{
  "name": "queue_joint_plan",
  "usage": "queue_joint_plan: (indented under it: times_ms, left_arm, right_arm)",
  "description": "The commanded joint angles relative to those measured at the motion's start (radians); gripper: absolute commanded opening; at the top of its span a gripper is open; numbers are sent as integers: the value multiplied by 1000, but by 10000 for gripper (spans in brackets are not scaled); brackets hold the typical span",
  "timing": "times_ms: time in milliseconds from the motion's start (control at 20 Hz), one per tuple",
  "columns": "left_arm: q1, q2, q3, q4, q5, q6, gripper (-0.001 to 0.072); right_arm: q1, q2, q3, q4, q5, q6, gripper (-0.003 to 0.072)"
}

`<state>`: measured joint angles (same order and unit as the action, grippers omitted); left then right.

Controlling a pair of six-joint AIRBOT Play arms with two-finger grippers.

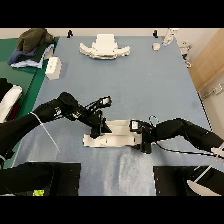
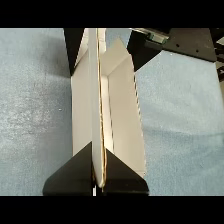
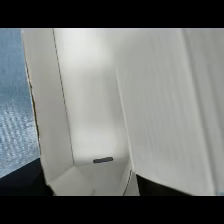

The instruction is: Fold the box.

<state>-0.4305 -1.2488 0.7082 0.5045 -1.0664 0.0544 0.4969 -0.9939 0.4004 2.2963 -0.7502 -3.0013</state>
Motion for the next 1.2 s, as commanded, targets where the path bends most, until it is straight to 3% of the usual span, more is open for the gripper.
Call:
queue_joint_plan:
  times_ms: [0, 50, 100, 150, 1150]
  left_arm:
    - [0, 0, 0, 0, 0, 0, 10]
    - [0, 0, 0, 0, 0, 0, 10]
    - [0, 0, 0, 0, 0, 0, 10]
    - [0, 0, 0, 0, 0, 0, 10]
    - [0, 0, 0, -19, 21, 9, 10]
  right_arm:
    - [-1, -11, 1, -4, 6, -1, 711]
    - [-1, -11, 1, -6, 9, -1, 676]
    - [-1, -11, 1, -6, 8, -1, 561]
    - [-1, -14, 1, -7, 8, -1, 520]
    - [-1, -16, 1, -12, 8, -1, 529]
